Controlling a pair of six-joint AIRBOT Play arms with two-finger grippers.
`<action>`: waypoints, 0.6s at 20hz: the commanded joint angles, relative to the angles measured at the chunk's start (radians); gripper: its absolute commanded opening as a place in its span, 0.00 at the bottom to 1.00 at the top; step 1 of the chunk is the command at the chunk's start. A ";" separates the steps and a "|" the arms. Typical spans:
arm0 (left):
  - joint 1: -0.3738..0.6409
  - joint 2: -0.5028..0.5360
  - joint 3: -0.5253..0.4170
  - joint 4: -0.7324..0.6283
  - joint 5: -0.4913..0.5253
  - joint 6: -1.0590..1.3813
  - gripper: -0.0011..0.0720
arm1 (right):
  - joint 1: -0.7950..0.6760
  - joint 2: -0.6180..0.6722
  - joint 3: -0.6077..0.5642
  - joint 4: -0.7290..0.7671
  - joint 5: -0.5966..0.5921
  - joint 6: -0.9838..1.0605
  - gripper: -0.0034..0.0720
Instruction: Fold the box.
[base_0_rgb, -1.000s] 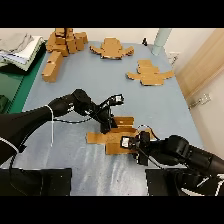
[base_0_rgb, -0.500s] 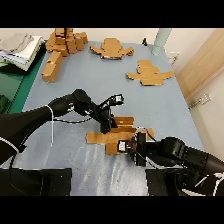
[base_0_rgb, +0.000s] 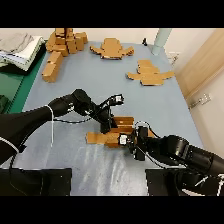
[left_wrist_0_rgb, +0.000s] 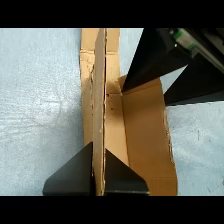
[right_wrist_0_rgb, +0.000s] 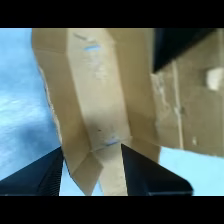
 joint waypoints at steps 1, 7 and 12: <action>0.000 -0.001 0.000 0.000 0.000 0.000 0.03 | -0.003 0.003 0.003 -0.062 0.014 0.081 0.74; 0.000 -0.001 0.000 0.000 0.000 0.000 0.03 | -0.003 0.003 0.003 -0.018 -0.007 0.080 0.75; 0.000 -0.001 0.000 0.000 0.000 0.000 0.04 | -0.021 0.026 0.011 -0.075 -0.003 0.050 1.00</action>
